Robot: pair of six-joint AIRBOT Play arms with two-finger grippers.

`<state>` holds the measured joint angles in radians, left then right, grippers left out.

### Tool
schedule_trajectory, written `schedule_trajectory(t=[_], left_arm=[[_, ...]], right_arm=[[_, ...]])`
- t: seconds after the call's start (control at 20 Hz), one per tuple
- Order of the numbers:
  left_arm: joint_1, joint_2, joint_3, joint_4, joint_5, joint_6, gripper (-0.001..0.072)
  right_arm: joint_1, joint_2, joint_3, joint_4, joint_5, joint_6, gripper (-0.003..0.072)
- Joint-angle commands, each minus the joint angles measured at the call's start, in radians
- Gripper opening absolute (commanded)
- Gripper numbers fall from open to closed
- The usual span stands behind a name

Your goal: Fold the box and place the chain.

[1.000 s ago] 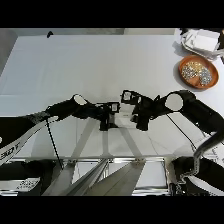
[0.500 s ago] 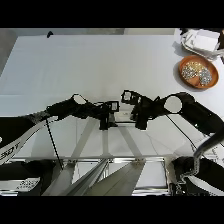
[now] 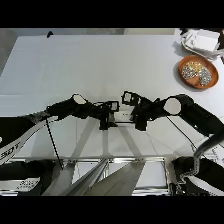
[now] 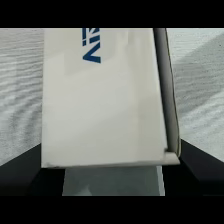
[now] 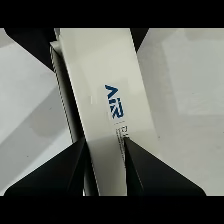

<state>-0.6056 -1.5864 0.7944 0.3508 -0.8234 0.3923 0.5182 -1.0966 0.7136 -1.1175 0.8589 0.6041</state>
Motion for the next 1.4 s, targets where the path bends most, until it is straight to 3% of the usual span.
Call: schedule_trajectory(t=[0.0, 0.35, 0.45, 0.75, 0.85, 1.35], left_arm=[[0.0, 0.0, 0.0, 0.001, -0.003, 0.001, 0.0332], [-0.001, 0.0, 0.0, 0.001, -0.003, 0.0, 0.0332], [-0.001, 0.0, 0.0, 0.001, -0.003, 0.001, 0.0332], [-0.001, 0.0, 0.0, 0.001, -0.003, 0.001, 0.0332], [-0.001, 0.0, 0.0, 0.001, -0.003, 0.0, 0.0332], [-0.001, 0.0, 0.0, 0.001, -0.003, 0.0, 0.0332]], right_arm=[[0.0, -0.001, -0.009, -0.003, 0.016, 0.001, 0.0218], [0.0, 0.0, -0.029, -0.003, 0.016, 0.0, 0.0251], [0.005, 0.0, -0.029, -0.005, 0.015, 0.0, 0.0319], [0.035, 0.024, -0.029, -0.003, -0.05, -0.003, 0.0367], [0.035, 0.048, -0.028, -0.003, -0.08, -0.003, 0.0459], [0.035, 0.087, -0.029, 0.069, -0.089, -0.043, 0.0445]])
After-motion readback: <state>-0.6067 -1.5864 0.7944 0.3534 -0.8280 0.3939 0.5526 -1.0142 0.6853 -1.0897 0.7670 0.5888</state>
